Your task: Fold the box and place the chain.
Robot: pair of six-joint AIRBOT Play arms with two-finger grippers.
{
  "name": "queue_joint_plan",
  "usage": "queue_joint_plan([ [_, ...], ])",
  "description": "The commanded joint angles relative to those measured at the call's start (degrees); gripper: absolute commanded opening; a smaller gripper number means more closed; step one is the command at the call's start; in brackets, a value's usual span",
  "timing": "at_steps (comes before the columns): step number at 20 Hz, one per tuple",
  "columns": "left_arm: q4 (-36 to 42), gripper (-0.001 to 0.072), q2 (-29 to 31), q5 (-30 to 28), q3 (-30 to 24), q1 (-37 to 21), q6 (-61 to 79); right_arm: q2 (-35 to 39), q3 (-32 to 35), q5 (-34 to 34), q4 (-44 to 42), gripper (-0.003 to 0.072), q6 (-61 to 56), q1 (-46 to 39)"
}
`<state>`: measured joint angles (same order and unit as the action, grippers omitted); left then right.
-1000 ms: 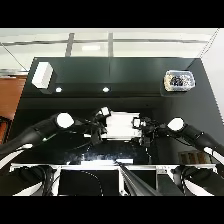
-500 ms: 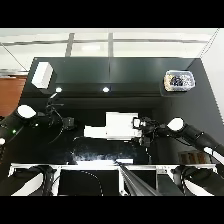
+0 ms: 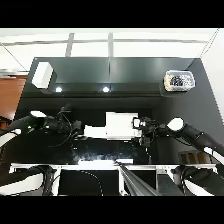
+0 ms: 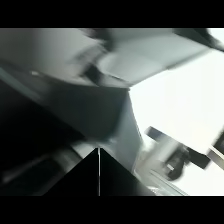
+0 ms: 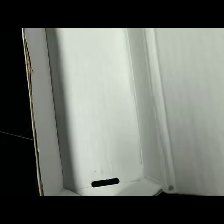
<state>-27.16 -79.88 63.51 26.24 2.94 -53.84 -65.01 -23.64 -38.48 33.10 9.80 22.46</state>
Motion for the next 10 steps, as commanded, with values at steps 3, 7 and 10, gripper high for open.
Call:
queue_joint_plan([
  [3,11.0,0.0024,-2.6,-0.5,2.4,8.7,7.5,0.0,0.0,0.0,0.0,0.0463,0.0,0.1],
  [7,11.1,0.0259,2.2,-0.1,5.5,9.3,8.0,0.0,0.0,0.0,0.0,0.0463,0.0,0.1],
  [10,10.1,0.0577,5.8,-0.1,7.0,9.4,8.0,0.0,0.0,0.0,0.0,0.0463,0.0,0.1],
])
